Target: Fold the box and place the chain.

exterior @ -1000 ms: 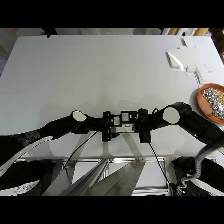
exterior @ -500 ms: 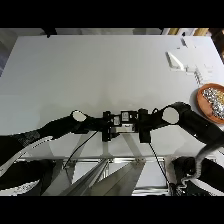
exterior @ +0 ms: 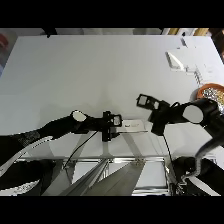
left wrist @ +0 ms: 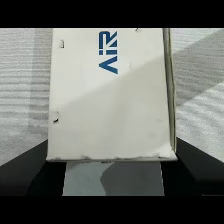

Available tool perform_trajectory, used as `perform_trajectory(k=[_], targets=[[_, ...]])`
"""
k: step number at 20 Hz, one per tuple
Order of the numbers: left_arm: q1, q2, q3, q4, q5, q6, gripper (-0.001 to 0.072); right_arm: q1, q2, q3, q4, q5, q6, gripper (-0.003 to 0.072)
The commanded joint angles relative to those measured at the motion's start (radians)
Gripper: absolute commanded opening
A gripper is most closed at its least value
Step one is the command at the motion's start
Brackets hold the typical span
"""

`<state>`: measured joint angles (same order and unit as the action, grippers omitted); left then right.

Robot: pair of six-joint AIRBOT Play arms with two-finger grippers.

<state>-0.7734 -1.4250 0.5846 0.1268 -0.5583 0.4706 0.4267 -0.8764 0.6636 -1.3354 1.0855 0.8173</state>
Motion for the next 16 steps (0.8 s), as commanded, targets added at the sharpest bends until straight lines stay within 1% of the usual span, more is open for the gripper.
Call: perform_trajectory(k=[1,4,7,13,14,16], targets=[[0.000,0.001,0.000,0.001,0.000,0.000,0.0314,-0.188,0.016,-0.002,-0.098,0.058,0.212,0.0016],[0.000,0.001,0.000,0.001,0.000,0.001,0.0314,-0.307,0.015,-0.024,-0.118,0.084,0.283,0.0015],[0.000,0.001,0.000,0.001,0.000,0.001,0.0314,-0.357,0.015,-0.076,-0.129,0.075,0.309,0.0016],[0.002,0.002,0.000,0.007,0.000,0.000,0.0314,-0.362,0.016,-0.084,-0.105,0.079,0.308,0.0017],[0.003,0.013,0.000,0.010,0.008,0.000,0.0313,-0.362,0.016,-0.084,-0.105,0.079,0.308,0.0017],[0.003,0.071,0.000,0.019,0.048,-0.044,0.0313,-0.362,0.016,-0.084,-0.105,0.079,0.308,0.0017]])
